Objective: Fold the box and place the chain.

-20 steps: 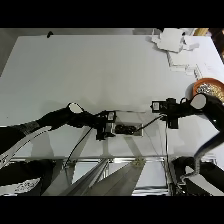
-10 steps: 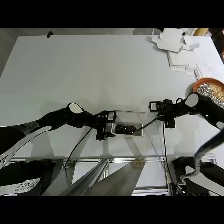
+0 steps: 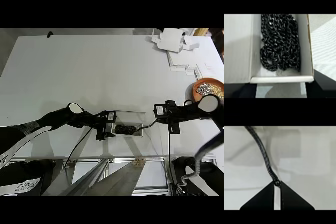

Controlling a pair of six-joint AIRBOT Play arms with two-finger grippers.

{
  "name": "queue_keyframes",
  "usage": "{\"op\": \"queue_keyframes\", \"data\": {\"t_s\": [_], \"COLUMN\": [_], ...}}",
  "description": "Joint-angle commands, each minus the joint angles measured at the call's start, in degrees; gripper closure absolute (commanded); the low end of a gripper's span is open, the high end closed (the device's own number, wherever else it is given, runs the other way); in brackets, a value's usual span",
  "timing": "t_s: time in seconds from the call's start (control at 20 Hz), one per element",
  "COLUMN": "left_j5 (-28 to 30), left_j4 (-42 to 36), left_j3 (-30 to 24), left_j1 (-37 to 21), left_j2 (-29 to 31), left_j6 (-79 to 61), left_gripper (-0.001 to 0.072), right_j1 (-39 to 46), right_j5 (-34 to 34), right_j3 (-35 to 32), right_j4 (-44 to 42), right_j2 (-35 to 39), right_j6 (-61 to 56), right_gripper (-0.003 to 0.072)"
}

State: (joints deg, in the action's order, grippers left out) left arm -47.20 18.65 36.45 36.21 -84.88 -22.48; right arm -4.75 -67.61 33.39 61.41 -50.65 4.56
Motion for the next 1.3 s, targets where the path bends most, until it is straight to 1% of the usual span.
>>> {"op": "queue_keyframes", "data": {"t_s": [0.0,0.1,0.15,0.4,0.5,0.6,0.75,0.9,1.0,1.05,1.2,1.25], "left_j5": [0.02,0.02,0.02,0.0,0.02,0.0,0.0,0.02,0.02,0.02,0.0,0.0], "left_j4": [0.02,0.02,0.02,0.02,0.02,0.02,0.02,0.02,0.02,0.02,0.02,0.02], "left_j3": [0.07,0.07,0.07,0.07,0.07,0.07,0.07,0.07,0.07,0.07,0.07,0.07], "left_j1": [-0.04,-0.04,-0.04,-0.04,-0.04,-0.04,-0.04,-0.04,-0.04,-0.04,-0.04,-0.04], "left_j2": [0.04,0.04,0.04,0.04,0.04,0.04,0.04,0.04,0.04,0.04,0.04,0.04], "left_j6": [0.0,0.0,0.0,0.0,0.0,0.0,0.0,0.0,0.0,0.0,0.0,0.0], "left_gripper": [0.0498,0.0498,0.0498,0.0498,0.0498,0.0498,0.0498,0.0498,0.0498,0.0498,0.0498,0.0498], "right_j1": [-4.33,-8.85,-11.58,-23.43,-26.08,-27.36,-27.45,-27.45,-27.43,-27.43,-26.45,-25.46], "right_j5": [-6.34,-4.7,-2.03,15.52,21.81,24.92,25.2,24.85,23.21,20.68,11.1,8.57], "right_j3": [0.02,0.02,0.02,0.02,0.02,0.02,0.02,0.02,0.04,0.13,2.49,3.69], "right_j4": [-17.73,-24.22,-25.64,-27.43,-27.43,-27.41,-26.62,-26.58,-24.52,-21.68,-9.9,-8.28], "right_j2": [7.37,7.45,7.43,6.78,6.19,5.07,2.78,-0.02,-1.09,-1.18,-1.53,-2.05], "right_j6": [-0.13,-0.11,-0.15,-0.55,-4.55,-7.28,-10.54,-10.82,-10.82,-11.41,-21.57,-24.26], "right_gripper": [0.0667,0.0667,0.0667,0.0667,0.0667,0.0667,0.0667,0.0667,0.0667,0.0667,0.0666,0.0664]}}
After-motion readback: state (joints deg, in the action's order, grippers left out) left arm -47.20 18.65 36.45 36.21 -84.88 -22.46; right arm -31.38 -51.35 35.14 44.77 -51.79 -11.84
